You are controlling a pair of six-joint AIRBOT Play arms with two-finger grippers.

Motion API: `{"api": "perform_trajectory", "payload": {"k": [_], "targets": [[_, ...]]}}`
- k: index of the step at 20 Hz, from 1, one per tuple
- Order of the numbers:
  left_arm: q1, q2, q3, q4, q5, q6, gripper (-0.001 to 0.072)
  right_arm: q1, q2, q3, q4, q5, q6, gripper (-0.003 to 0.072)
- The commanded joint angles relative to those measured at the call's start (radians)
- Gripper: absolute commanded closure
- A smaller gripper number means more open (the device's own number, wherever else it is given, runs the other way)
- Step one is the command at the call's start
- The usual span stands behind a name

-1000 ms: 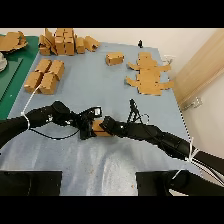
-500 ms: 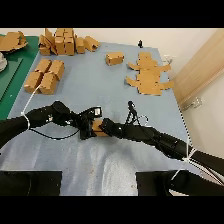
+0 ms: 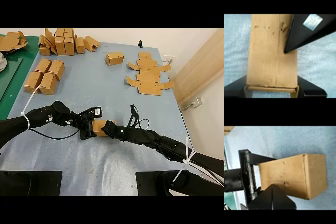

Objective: Fold the box.

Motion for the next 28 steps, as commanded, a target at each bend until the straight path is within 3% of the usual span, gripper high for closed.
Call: {"api": "perform_trajectory", "payload": {"k": [1, 15, 22, 28], "targets": [[0.000, -0.001, 0.000, 0.000, 0.000, 0.000, 0.0264, 0.000, -0.001, -0.006, -0.012, 0.014, 0.000, 0.0687], [0.000, -0.001, 0.000, 0.000, 0.000, 0.000, 0.0264, 0.001, 0.001, -0.006, -0.040, 0.034, 0.000, 0.0687], [0.000, -0.001, 0.000, 0.000, 0.000, -0.001, 0.0264, -0.026, 0.220, -0.006, -0.069, 0.029, 0.000, 0.0686], [0.000, -0.001, 0.000, 0.000, 0.000, 0.000, 0.0265, -0.050, 0.214, -0.006, -0.111, -0.091, 0.000, 0.0687]]}}
